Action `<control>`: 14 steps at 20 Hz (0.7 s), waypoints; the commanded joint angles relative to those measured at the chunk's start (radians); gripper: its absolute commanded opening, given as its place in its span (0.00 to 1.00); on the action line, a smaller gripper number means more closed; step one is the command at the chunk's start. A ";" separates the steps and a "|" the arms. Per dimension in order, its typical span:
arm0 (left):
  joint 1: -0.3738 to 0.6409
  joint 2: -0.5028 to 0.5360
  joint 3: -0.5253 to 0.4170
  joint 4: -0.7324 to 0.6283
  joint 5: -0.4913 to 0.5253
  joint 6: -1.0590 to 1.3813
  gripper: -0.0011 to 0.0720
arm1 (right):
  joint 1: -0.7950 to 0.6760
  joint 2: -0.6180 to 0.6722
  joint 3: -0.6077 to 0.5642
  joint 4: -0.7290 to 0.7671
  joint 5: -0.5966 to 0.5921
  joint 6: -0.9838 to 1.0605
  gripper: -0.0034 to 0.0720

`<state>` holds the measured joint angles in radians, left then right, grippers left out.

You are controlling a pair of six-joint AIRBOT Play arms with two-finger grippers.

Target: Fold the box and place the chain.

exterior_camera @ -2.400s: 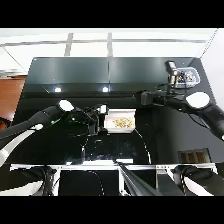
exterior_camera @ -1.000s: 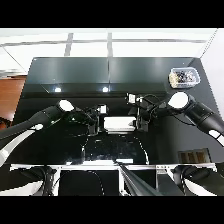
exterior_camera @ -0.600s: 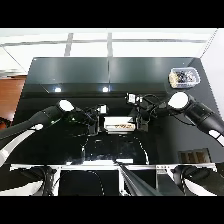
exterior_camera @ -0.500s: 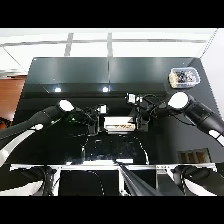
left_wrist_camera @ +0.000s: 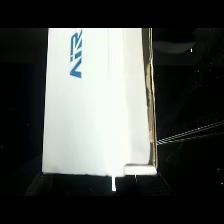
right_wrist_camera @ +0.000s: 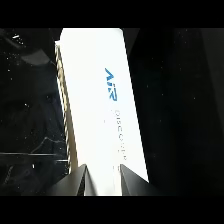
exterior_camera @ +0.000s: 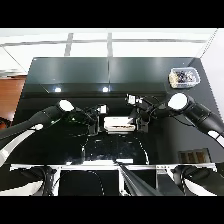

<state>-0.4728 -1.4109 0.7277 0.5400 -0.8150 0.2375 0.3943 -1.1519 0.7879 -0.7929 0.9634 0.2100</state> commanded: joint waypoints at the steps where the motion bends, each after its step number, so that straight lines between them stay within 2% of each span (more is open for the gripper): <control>1: 0.000 0.000 0.001 0.001 0.000 0.000 0.48 | 0.001 0.000 0.000 -0.013 0.000 0.007 0.36; 14: 0.000 0.000 0.001 0.001 0.000 0.000 0.48 | 0.001 -0.012 -0.005 -0.013 0.005 0.022 0.36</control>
<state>-0.4728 -1.4109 0.7277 0.5400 -0.8146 0.2371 0.3943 -1.1625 0.7834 -0.8051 0.9661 0.2287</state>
